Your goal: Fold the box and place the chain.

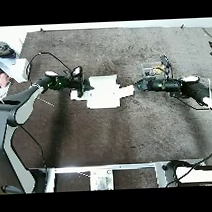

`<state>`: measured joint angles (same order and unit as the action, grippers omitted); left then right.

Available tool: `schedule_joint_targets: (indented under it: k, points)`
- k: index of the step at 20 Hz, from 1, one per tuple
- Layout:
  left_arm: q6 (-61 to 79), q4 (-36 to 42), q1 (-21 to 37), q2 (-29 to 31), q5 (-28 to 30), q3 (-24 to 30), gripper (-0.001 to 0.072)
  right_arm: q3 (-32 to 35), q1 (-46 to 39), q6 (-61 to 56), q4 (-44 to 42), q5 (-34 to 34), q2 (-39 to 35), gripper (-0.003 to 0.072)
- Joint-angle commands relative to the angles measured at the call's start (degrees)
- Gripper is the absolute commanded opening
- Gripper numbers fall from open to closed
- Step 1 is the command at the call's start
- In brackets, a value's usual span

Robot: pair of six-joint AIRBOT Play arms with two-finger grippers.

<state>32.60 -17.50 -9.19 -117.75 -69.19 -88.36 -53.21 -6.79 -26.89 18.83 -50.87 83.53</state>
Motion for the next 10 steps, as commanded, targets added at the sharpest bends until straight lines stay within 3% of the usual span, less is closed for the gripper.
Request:
schedule_joint_targets:
  k: [1, 10]
  points:
    - [0.68, -0.57, -0.20, -0.61, 1.18, 0.22, 0.0011, 0.02, 0.04, 0.20, 0.42, 0.13, -0.04, 0.0511]
    - [0.42, -4.55, -0.28, -0.90, 0.87, 0.20, 0.0012, 0.02, 0.04, 1.49, 0.72, 0.28, -0.04, 0.0511]
